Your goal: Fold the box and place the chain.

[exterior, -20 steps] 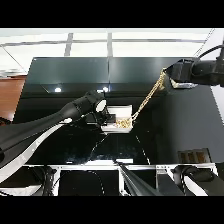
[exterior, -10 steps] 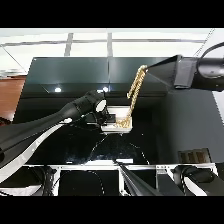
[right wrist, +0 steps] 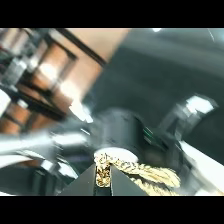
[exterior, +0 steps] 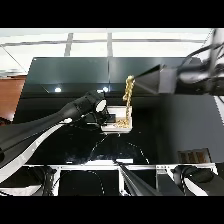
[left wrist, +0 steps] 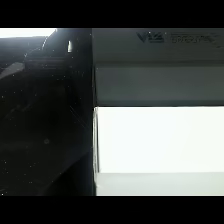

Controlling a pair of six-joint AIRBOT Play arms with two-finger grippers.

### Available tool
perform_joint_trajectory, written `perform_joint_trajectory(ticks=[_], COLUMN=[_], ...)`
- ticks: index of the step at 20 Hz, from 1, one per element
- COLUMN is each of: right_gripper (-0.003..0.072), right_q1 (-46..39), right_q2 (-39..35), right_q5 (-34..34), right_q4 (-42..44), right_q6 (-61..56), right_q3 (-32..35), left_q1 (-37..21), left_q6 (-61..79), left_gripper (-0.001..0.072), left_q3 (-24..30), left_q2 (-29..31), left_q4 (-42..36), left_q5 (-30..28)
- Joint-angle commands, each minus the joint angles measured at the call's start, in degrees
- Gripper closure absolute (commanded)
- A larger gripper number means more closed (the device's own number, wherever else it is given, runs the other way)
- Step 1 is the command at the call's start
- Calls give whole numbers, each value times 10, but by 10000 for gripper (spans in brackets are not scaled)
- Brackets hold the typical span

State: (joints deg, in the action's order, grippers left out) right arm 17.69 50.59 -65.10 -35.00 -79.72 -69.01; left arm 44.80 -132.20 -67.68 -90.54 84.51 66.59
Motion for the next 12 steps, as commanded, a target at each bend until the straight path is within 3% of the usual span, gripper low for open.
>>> perform_joint_trajectory(ticks=[1,7,12], right_gripper=[676,675,675], right_q1=[10,28,62], right_q2=[8,16,80], right_q5=[-21,52,87], right_q4=[-93,-100,-103], right_q6=[-9,-17,-16], right_q3=[58,182,199], left_q1=[0,0,0], left_q6=[0,0,0], left_gripper=[680,680,680], left_q3=[0,0,0], left_q2=[0,0,0], left_q4=[0,0,0], left_q5=[0,0,0])
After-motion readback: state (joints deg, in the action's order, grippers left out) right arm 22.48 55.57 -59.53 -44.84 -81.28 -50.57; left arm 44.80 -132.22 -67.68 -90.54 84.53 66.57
